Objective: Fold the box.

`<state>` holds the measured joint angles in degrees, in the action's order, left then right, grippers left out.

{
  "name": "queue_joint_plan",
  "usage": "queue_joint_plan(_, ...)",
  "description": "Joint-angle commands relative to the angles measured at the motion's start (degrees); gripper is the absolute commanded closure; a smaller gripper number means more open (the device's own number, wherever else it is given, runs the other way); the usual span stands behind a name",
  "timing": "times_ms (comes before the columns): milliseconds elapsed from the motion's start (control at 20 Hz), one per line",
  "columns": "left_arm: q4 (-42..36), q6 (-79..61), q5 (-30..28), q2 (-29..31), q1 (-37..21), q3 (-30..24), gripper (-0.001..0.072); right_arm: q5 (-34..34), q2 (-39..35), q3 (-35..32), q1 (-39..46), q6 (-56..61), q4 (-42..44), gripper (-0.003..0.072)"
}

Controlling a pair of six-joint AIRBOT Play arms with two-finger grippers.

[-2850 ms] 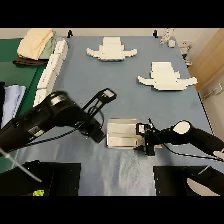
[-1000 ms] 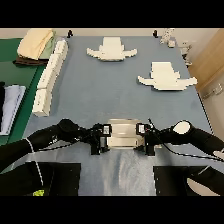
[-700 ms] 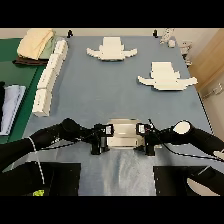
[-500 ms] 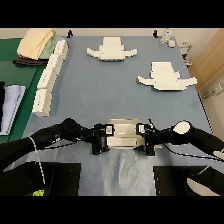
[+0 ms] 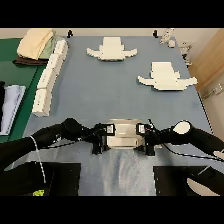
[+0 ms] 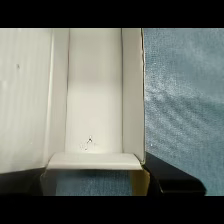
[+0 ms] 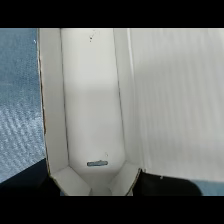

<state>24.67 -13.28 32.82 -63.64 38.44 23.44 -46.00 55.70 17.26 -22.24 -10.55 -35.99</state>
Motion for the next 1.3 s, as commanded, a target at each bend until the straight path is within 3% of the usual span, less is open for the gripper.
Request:
queue_joint_plan(0, 2.2, 3.0, -0.2, -1.0, 0.2, 0.9, 0.0124, 0.0, 0.0, 0.0, 0.0, 0.0, 0.0, 0.0196)
queue_joint_plan(300, 2.2, 3.1, 0.2, -1.0, 0.2, 1.0, 0.0148, 0.0, 0.0, 0.0, 0.0, 0.0, 0.0, 0.0197)
queue_joint_plan(350, 2.3, 3.1, 0.3, -1.0, 0.2, 1.0, 0.0355, 0.0, 0.0, 0.0, 0.0, 0.0, 0.0, 0.0197)
queue_joint_plan(400, 2.4, 3.1, 0.4, -1.0, 0.2, 0.9, 0.0370, 0.0, 0.0, 0.0, 0.0, 0.0, 0.0, 0.0197)
queue_joint_plan(500, 2.4, 3.3, 0.4, -1.0, 0.2, 0.9, 0.0126, 0.0, 0.0, 0.0, 0.0, 0.0, 0.0, 0.0196)
queue_joint_plan(850, 2.3, 3.8, 0.4, -1.0, 0.2, 1.0, 0.0100, 0.0, 0.0, 0.0, 0.0, 0.0, 0.0, 0.0197)
queue_joint_plan(900, 2.3, 3.9, 0.6, -1.0, 0.2, 1.0, 0.0006, 0.0, 0.0, 0.0, 0.0, 0.0, 0.0, 0.0196)
queue_joint_plan(1100, 2.3, 3.9, 0.7, -0.9, 0.2, 1.0, 0.0006, 0.0, 0.0, 0.0, 0.0, 0.0, 0.0, 0.0197)
queue_joint_plan(1150, 2.3, 3.9, 0.6, -0.9, 0.2, 1.0, 0.0022, 0.0, 0.0, 0.0, 0.0, 0.0, 0.0, 0.0196)
queue_joint_plan(1200, 2.4, 3.9, 0.7, -1.0, 0.2, 1.0, 0.0195, 0.0, 0.0, 0.0, 0.0, 0.0, 0.0, 0.0197)
queue_joint_plan(1250, 2.4, 3.9, 0.7, -1.0, 0.2, 1.0, 0.0262, 0.0, 0.0, 0.0, 0.0, 0.0, 0.0, 0.0197)
